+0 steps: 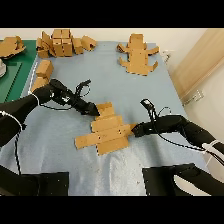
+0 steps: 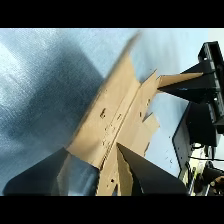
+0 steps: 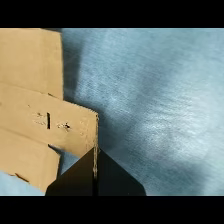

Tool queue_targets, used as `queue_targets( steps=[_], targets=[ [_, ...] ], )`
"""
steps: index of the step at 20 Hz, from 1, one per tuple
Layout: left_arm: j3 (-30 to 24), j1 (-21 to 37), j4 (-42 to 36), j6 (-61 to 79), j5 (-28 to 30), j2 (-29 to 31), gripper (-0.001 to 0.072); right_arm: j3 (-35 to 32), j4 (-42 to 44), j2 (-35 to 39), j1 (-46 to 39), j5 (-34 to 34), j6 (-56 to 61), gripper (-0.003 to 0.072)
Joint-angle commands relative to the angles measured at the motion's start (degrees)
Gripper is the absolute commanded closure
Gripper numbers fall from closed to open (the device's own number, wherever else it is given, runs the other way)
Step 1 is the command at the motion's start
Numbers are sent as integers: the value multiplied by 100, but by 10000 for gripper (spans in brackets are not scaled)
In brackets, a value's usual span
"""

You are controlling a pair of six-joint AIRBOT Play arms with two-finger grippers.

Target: Fold the box.

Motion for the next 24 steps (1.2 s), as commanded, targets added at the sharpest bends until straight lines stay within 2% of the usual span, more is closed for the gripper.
queue_targets(
  steps=[1, 9, 12, 13, 18, 19, 20, 24],
  targets=[
    [-2, 11, 33, -72, -52, -4, 291, -2, 114, 236, 4, -116, -52, 687],
    [-2, -72, -24, -4, -136, -4, 291, -4, 107, 420, 7, -173, 74, 687],
    [-2, -98, -348, 249, -118, -4, 294, -4, 107, 420, 7, -166, 79, 687],
    [-2, -111, -492, 380, -140, -7, 372, -4, 105, 420, 4, -162, 79, 687],
    [-2, -181, -651, 542, -271, -136, 369, -2, 103, 420, 4, -120, 79, 687],
    [0, -177, -669, 540, -297, -177, 388, -2, 90, 420, 4, -120, 79, 687],
    [0, -175, -675, 555, -295, -199, 504, -4, 85, 420, 4, -122, 79, 687],
    [0, -166, -719, 581, -284, -208, 507, -4, 55, 420, 4, -125, 79, 687]
  ],
)
